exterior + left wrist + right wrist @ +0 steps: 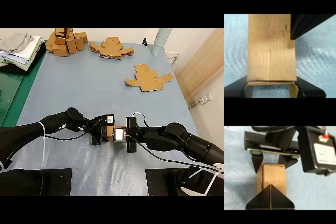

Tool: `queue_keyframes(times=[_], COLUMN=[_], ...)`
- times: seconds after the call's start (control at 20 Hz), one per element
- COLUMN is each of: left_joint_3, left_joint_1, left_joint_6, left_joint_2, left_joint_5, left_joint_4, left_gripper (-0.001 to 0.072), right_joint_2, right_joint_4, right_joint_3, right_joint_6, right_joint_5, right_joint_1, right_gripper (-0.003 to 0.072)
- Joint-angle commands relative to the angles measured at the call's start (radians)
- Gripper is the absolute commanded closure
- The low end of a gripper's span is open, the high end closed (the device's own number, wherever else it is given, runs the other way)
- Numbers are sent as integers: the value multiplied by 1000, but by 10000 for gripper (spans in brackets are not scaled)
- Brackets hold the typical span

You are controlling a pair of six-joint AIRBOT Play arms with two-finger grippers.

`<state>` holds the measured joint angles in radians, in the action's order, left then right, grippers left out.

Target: Fold the box.

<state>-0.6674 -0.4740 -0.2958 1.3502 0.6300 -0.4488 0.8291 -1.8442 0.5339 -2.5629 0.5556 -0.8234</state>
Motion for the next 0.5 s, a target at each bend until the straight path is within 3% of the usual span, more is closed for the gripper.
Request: queue_keyframes(times=[0.0, 0.45], left_joint_3=[0, 0], left_joint_1=[0, 0], left_joint_6=[0, 0], left_joint_2=[-1, -1], left_joint_5=[0, -1], left_joint_4=[0, 0], left_gripper=[300, 300], right_joint_2=[16, 82], right_joint_4=[4, 3], right_joint_3=[1, 0], right_joint_6=[35, 43], right_joint_5=[12, 11], right_joint_1=[1, 1], right_gripper=[684, 684])
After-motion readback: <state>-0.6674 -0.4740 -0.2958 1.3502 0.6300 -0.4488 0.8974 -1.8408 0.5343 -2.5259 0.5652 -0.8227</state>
